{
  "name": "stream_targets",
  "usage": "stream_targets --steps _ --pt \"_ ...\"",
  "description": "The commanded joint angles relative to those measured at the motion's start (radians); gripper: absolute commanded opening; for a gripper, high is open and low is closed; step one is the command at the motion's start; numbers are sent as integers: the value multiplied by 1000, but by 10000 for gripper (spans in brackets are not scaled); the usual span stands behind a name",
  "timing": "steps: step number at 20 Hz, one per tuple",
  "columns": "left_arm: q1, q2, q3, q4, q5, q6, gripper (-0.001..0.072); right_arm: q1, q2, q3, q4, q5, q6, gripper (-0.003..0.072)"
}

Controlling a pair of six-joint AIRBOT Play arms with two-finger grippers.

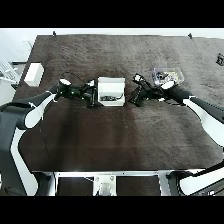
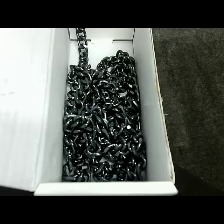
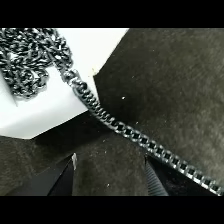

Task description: Fold the box and place the chain.

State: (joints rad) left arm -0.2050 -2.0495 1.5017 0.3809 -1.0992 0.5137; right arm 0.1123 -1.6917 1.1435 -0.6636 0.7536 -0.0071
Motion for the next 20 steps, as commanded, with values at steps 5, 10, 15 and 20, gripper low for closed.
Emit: stream_targets --steps 5,10,15,20 --pt "1 0 0 0 0 0 354 50 -46 48 -2 -40 -65 477" --pt "1 0 0 0 0 0 354 60 -81 80 -2 -55 -78 362" --pt "1 0 0 0 0 0 354 77 -100 90 -2 -67 -84 151" --pt "1 0 0 0 0 0 354 54 -62 90 -7 -70 30 9"
